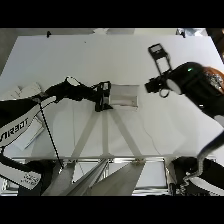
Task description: Fold the box and place the chain.
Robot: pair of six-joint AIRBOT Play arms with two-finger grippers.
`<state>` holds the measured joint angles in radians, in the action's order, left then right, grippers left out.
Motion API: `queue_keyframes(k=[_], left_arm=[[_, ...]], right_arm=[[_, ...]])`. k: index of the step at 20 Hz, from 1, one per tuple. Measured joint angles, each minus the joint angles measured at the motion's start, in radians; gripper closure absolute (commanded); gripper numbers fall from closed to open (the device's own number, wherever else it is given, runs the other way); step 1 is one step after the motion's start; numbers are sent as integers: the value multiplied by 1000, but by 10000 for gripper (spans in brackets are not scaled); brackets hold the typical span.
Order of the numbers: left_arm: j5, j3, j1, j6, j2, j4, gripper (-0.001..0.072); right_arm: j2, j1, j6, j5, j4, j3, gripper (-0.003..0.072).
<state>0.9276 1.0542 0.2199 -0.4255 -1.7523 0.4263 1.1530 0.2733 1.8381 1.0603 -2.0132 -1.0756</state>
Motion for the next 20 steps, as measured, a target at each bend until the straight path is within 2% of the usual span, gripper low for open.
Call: queue_keyframes(k=[3,6,11,15,20], left_arm=[[0,0,0,0,0,0,692],[1,0,0,0,0,0,692],[1,0,0,0,0,0,692],[1,0,0,0,0,0,692],[2,0,0,0,0,0,692]], right_arm=[[-32,-203,-86,2,-83,0,327],[-40,-476,-135,-61,-87,0,327],[44,-899,-261,-171,67,0,326],[187,-1051,-368,-234,178,0,326],[340,-1096,-412,-326,262,0,328]])
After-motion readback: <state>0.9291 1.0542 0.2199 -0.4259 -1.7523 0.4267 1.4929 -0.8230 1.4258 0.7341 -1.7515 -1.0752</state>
